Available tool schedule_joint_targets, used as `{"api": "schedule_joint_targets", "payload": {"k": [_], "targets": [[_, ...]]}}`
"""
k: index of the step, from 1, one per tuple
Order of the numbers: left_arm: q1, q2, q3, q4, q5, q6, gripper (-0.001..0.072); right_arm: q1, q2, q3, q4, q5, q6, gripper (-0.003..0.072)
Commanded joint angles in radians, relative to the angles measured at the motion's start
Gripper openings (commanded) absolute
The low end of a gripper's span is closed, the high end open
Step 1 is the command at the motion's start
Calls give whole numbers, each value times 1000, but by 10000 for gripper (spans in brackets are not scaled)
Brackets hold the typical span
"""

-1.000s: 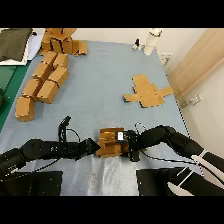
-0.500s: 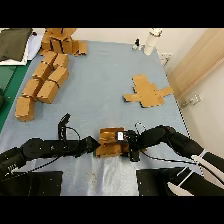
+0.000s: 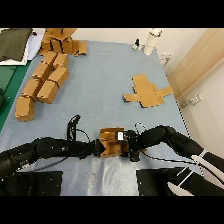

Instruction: Fold the box.

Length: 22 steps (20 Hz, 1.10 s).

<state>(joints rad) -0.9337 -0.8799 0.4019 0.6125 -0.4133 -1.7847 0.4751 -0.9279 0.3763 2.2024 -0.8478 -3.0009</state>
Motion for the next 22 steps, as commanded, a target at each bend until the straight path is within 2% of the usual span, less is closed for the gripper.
{"api": "schedule_joint_targets", "payload": {"k": [1, 6, 9, 12, 15, 20, 22], "targets": [[-39, -68, 47, 128, 9, -136, 581, 1, 0, 0, 0, 0, 0, 562], [-81, -130, 158, 483, -93, -464, 579, 1, 0, 0, 0, 0, 0, 562], [-116, -171, 243, 702, -200, -699, 580, 1, 0, 0, 0, 0, 0, 561], [-165, -238, 360, 862, -341, -819, 581, 1, 0, 0, 0, 0, 0, 562], [-200, -311, 453, 900, -419, -861, 582, 1, 0, 0, 0, 0, 0, 561], [-233, -397, 540, 919, -480, -925, 582, 1, 0, 0, 0, 0, 0, 562], [-246, -417, 561, 919, -542, -929, 581, 1, 0, 0, 0, 0, 0, 561]]}}
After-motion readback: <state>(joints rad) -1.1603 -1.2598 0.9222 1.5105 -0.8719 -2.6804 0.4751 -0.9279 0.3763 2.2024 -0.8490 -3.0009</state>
